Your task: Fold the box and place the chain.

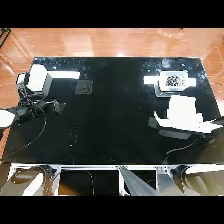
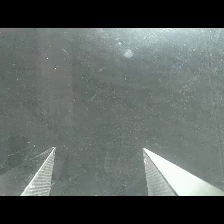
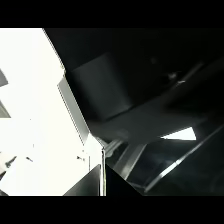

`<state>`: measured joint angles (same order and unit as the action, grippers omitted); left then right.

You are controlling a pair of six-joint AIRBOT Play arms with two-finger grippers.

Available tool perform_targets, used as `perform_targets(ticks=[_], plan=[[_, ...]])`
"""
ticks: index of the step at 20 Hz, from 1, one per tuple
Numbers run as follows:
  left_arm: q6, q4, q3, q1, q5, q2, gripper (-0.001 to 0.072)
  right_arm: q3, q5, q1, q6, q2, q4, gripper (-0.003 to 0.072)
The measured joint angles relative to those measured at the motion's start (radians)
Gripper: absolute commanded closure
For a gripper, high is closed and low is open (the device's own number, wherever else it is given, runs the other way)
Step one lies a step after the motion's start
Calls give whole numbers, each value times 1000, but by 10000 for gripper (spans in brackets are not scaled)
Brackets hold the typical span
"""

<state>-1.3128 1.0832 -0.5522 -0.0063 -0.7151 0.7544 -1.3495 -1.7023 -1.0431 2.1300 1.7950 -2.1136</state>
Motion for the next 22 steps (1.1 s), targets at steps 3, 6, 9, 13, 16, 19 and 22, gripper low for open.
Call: perform_targets(ticks=[3,6,9,13,16,19,22], plan=[[0,-16,0,0,-4,0,76,69,11,5,19,-64,-55,664],[0,-38,0,0,-33,0,93,159,37,28,44,-172,-130,664],[1,-45,0,0,-58,0,93,256,74,80,58,-305,-192,664],[1,-53,0,0,-74,0,93,401,132,225,32,-481,-237,663],[2,-89,0,0,-80,5,93,513,197,391,-24,-603,-257,663],[58,-158,0,0,-81,23,96,606,311,590,-126,-702,-280,663],[124,-200,0,0,-80,39,228,652,445,814,-217,-769,-302,663]])
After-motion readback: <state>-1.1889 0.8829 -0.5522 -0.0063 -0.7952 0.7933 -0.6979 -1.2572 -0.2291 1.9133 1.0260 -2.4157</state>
